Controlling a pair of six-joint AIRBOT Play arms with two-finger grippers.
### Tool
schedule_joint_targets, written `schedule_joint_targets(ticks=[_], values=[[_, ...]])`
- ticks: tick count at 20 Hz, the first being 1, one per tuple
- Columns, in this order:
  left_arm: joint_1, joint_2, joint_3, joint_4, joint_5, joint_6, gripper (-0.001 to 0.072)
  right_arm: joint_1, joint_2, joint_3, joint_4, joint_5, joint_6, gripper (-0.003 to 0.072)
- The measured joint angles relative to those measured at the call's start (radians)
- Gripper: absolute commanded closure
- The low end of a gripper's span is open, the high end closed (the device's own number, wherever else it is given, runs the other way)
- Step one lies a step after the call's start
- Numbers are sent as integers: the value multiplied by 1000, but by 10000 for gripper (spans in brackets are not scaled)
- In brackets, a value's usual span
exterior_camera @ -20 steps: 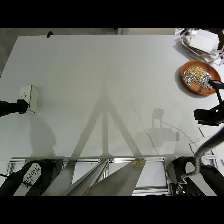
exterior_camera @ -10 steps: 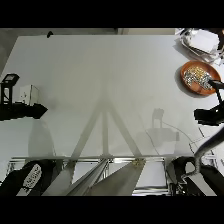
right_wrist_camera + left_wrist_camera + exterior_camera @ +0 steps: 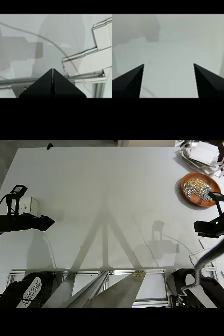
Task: Fold the box and place the chain.
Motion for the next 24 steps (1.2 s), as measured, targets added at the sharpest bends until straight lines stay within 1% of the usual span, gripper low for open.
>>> schedule_joint_targets(ticks=[4,8,24], values=[[-2,0,0,-80,-1,-4,22,0,0,0,0,0,0,669],[-2,1,0,-116,-3,-4,22,0,0,0,0,0,0,669],[-2,1,0,-133,-4,-5,22,0,0,0,0,0,0,669]])
